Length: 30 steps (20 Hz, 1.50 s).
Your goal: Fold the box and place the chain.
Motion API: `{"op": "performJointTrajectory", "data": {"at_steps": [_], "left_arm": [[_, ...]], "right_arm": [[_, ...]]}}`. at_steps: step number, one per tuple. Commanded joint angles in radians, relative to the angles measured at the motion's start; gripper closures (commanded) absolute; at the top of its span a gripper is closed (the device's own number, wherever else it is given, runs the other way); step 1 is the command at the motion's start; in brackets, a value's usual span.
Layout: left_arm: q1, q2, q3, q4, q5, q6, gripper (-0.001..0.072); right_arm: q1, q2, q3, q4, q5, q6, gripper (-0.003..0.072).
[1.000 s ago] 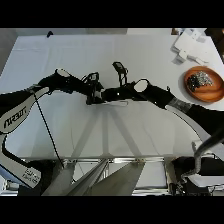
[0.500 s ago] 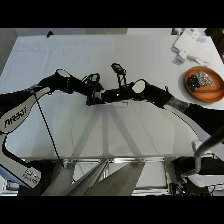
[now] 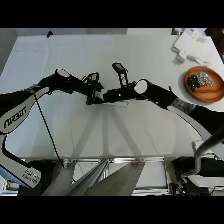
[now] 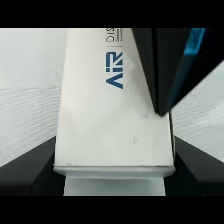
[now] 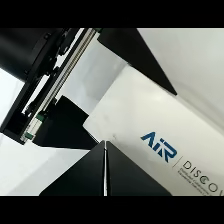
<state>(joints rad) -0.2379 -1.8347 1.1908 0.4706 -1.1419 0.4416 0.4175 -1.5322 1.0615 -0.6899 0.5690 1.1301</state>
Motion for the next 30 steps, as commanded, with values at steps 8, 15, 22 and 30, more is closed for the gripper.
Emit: {"op": "performJointTrajectory", "data": {"at_steps": [8, 15, 22, 30], "left_arm": [[-0.001, -0.001, 0.0, 0.01, 0.001, 0.003, 0.0273], [-0.001, -0.001, 0.0, 0.01, 0.001, 0.003, 0.0273], [-0.001, -0.001, 0.0, 0.01, 0.001, 0.003, 0.0273], [-0.001, -0.001, 0.0, 0.01, 0.001, 0.003, 0.0273]], "right_arm": [[-0.164, 0.142, -0.151, 0.072, 0.088, -0.071, 0.0683], [-0.266, 0.144, -0.206, 0.314, 0.196, -0.277, 0.0685], [-0.278, 0.144, -0.368, 0.585, 0.201, -0.543, 0.0685], [-0.278, 0.143, -0.443, 0.687, 0.146, -0.632, 0.0685]]}}
